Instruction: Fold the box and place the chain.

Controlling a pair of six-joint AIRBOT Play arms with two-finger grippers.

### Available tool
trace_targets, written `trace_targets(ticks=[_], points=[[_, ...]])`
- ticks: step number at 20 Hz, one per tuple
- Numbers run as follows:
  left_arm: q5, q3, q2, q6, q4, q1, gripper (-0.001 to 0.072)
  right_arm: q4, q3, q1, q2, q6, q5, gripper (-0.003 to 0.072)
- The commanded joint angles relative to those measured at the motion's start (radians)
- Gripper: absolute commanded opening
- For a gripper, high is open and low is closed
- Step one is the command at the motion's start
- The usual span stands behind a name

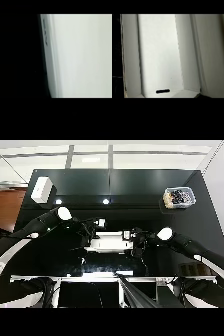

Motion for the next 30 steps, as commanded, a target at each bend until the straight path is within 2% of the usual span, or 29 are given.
trace_targets(ticks=[1,4,5,10,11,12,13,15,16,18,19,24,27,28,29,30], points=[[-0.003,0.0,0.0,0.001,0.0,0.0,0.003,-0.005,0.0,0.002,-0.001,0.004,-0.006,0.0652],[-0.003,0.0,0.0,0.001,0.0,-0.001,0.003,-0.005,0.0,0.002,-0.001,0.004,-0.006,0.0648],[-0.003,0.0,0.0,0.001,0.0,-0.001,0.003,-0.005,0.0,0.002,-0.001,0.004,-0.006,0.0554],[-0.003,0.0,0.0,0.0,0.0,-0.001,0.0038,-0.005,0.0,0.002,-0.001,0.004,-0.006,0.0554],[-0.003,0.0,0.0,-0.01,0.0,-0.001,0.0119,-0.005,0.0,0.002,-0.001,0.004,-0.006,0.0554],[-0.003,0.0,0.0,-0.025,0.0,0.0,0.0235,-0.005,0.0,0.002,-0.001,0.004,-0.006,0.0554],[-0.002,0.0,0.002,-0.049,0.004,0.002,0.0293,-0.005,0.0,0.002,-0.001,0.004,-0.006,0.0554],[-0.003,0.0,0.014,-0.087,0.044,0.01,0.03,-0.005,0.0,0.002,-0.001,0.004,-0.006,0.0554],[-0.003,0.0,0.026,-0.106,0.062,0.018,0.0387,-0.005,0.0,0.002,-0.001,0.004,-0.006,0.0554],[-0.002,0.0,0.058,-0.16,0.065,0.048,0.0697,-0.005,0.0,0.002,-0.001,0.004,-0.006,0.0554],[-0.003,0.0,0.08,-0.189,0.073,0.068,0.0709,-0.005,0.0,0.002,-0.001,0.004,-0.006,0.0554],[-0.06,0.0,0.204,-0.307,0.085,0.188,0.071,-0.005,0.0,0.002,-0.001,0.004,-0.006,0.0554],[-0.15,0.0,0.286,-0.407,0.086,0.217,0.0699,-0.005,0.0,0.002,-0.001,0.004,-0.006,0.0554],[-0.183,0.0,0.309,-0.452,0.087,0.217,0.0667,-0.005,0.0,0.002,-0.001,0.004,-0.006,0.0554],[-0.209,0.0,0.329,-0.515,0.087,0.217,0.0596,-0.005,0.0,0.002,-0.001,0.004,-0.006,0.0554],[-0.237,0.0,0.349,-0.576,0.087,0.217,0.031,-0.005,0.0,0.002,-0.001,0.004,-0.006,0.0554]])
